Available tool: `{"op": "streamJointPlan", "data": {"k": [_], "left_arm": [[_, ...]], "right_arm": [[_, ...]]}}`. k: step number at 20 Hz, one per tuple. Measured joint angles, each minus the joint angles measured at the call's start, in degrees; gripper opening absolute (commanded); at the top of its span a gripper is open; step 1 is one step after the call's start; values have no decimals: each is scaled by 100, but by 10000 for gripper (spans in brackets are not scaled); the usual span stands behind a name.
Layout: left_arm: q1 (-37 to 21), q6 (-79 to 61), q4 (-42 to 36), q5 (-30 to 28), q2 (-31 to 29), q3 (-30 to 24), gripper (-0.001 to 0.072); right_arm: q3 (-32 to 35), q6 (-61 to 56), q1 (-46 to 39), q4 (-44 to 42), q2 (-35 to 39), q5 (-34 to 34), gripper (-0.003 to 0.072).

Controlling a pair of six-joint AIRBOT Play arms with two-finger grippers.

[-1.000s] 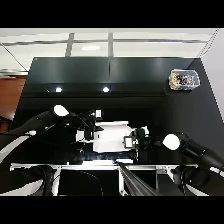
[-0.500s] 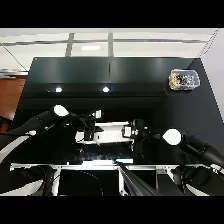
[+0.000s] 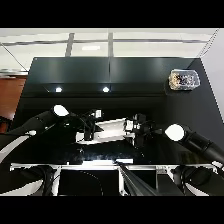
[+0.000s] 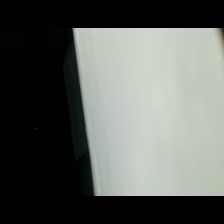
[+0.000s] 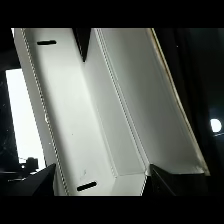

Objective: Fold the box and place the chain.

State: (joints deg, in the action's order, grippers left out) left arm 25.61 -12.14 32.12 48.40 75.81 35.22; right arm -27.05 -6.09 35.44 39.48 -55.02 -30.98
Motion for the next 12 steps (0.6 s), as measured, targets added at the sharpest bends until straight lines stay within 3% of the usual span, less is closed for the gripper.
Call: {"op": "streamJointPlan", "data": {"k": [12], "left_arm": [[2,-13,2,13,0,0,28]], "right_arm": [[0,-686,-52,450,-22,22,676]]}}
